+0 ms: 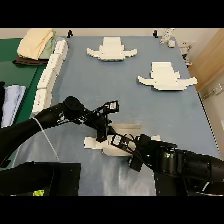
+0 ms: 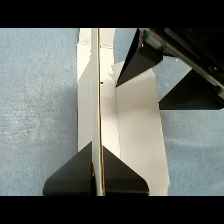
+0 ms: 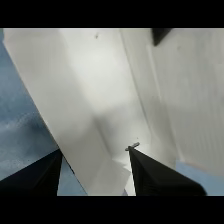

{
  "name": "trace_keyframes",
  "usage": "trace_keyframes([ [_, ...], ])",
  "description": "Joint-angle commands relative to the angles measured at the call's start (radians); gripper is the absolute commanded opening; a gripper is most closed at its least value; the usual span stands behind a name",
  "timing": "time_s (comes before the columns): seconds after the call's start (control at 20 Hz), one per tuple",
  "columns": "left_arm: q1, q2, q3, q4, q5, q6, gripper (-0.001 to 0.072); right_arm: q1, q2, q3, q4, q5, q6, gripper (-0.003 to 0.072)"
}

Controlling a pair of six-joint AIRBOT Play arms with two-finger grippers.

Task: Fold the box.

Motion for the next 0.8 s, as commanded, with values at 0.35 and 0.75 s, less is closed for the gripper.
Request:
trace_keyframes([
  [0.35,0.000,0.000,0.001,0.000,0.000,0.000,0.0016,-0.002,0.070,0.017,-0.127,0.178,0.257,0.0720],
  [0.75,0.000,0.000,0.001,0.000,0.000,0.000,0.0016,-0.413,0.076,0.003,0.225,-0.056,-0.428,0.0720],
])
